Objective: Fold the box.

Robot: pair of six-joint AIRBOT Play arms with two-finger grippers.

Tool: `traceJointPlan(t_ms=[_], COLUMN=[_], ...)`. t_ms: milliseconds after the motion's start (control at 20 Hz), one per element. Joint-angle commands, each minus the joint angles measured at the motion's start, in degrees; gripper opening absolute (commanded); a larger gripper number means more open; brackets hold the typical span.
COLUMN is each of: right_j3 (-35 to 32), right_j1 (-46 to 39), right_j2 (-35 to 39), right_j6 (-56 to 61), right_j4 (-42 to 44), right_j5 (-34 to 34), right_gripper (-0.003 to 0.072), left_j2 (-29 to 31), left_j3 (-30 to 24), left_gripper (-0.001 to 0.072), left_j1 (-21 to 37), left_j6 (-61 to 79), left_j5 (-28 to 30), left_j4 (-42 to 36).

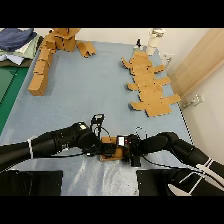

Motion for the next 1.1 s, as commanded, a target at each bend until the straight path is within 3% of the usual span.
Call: traceJointPlan(t_ms=[0,500,950,1050], right_j3=[0.0,0.0,0.0,0.0], right_j1=[0.0,0.0,0.0,0.0], right_j2=[0.0,0.0,0.0,0.0], right_j6=[0.0,0.0,0.0,0.0], right_j4=[-0.1,-0.1,-0.1,-0.1], right_j5=[0.0,0.0,0.0,0.0], right_gripper=[0.0507,0.0507,0.0507,0.0507], left_j2=[-0.1,-1.5,-12.1,-12.3], left_j3=[0.6,4.2,12.7,12.9], left_gripper=[0.0529,0.0527,0.0515,0.0064], left_j1=[-0.9,-3.0,-7.5,-7.5], left_j6=[-7.8,-11.3,-19.5,-20.3], left_j5=[-3.1,-7.4,-12.9,-13.4], left_j4=[5.4,9.6,14.9,15.5])
